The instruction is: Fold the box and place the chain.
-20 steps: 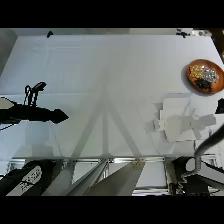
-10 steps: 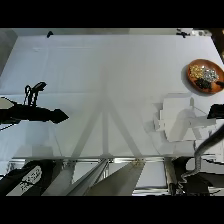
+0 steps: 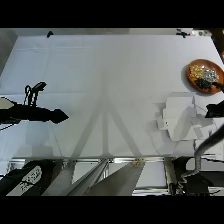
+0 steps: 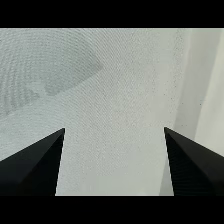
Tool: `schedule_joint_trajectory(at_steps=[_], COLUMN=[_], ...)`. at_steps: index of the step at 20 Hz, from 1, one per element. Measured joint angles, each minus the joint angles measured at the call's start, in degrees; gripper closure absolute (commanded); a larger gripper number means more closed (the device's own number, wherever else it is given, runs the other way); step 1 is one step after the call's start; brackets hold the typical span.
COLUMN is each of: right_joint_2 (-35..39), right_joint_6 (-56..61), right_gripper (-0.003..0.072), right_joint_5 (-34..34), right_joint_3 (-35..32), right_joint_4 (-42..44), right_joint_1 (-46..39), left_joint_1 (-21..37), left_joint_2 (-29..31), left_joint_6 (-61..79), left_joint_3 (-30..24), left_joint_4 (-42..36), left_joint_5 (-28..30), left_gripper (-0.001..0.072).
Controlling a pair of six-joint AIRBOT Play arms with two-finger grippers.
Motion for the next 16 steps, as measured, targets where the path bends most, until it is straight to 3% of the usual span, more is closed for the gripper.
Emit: schedule_joint_trajectory(at_steps=[4, 9, 16], right_joint_2=[0.8, 4.3, 9.7], right_joint_6=[-0.7, -2.8, -5.4], right_gripper=[0.0683, 0.0684, 0.0684], right_joint_5=[-2.1, -4.9, -5.2], right_joint_3=[0.0, 0.0, 0.0], right_joint_4=[6.1, 20.9, 31.5], right_joint_1=[0.0, 1.7, 18.9], left_joint_1=[0.0, 0.0, 0.0], left_joint_2=[0.0, 0.0, 0.0], left_joint_6=[0.0, 0.0, 0.0], left_joint_3=[0.0, 0.0, 0.0], left_joint_4=[0.0, 0.0, 0.0], left_joint_5=[0.0, 0.0, 0.0], left_gripper=[0.0009, 0.0009, 0.0009])
